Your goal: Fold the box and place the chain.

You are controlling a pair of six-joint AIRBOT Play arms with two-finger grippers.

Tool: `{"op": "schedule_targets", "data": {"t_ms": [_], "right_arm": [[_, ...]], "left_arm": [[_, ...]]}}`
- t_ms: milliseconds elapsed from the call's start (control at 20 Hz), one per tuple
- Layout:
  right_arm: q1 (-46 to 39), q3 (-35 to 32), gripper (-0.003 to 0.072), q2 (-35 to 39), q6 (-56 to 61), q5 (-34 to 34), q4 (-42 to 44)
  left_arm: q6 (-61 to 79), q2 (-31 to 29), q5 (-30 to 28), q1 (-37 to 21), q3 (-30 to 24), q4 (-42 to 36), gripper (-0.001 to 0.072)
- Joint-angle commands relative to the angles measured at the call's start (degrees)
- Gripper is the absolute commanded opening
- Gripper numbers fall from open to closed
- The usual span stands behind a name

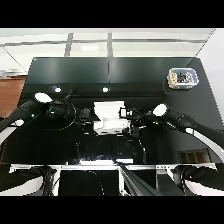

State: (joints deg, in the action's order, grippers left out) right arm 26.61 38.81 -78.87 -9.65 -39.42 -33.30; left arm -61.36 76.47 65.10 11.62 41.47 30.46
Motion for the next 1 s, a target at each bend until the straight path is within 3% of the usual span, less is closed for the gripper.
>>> {"op": "schedule_targets", "data": {"t_ms": [0, 150, 600, 700, 950], "right_arm": [[0.07, -0.02, 0.0155, -0.02, 0.02, 0.0, 0.02], [0.07, -0.02, 0.0155, -0.02, 0.02, 0.0, 0.02], [0.07, -0.02, 0.0155, -0.02, 0.02, 0.0, 0.02], [0.07, -0.02, 0.0155, -0.02, 0.02, 0.0, 0.02], [0.07, -0.02, 0.0155, -0.02, 0.02, 0.0, 0.02]], "left_arm": [[-1.05, 0.04, -0.33, 1.55, 0.33, 1.05, 0.0561], [-2.43, 0.04, -0.83, 2.84, 0.57, 2.91, 0.0518], [-20.55, 0.04, -4.15, 12.04, 7.34, 26.16, 0.0499], [-23.89, 0.07, -4.92, 12.85, 7.45, 27.56, 0.0403], [-34.18, 0.07, -5.2, 15.28, 7.48, 32.17, 0.0388]]}}
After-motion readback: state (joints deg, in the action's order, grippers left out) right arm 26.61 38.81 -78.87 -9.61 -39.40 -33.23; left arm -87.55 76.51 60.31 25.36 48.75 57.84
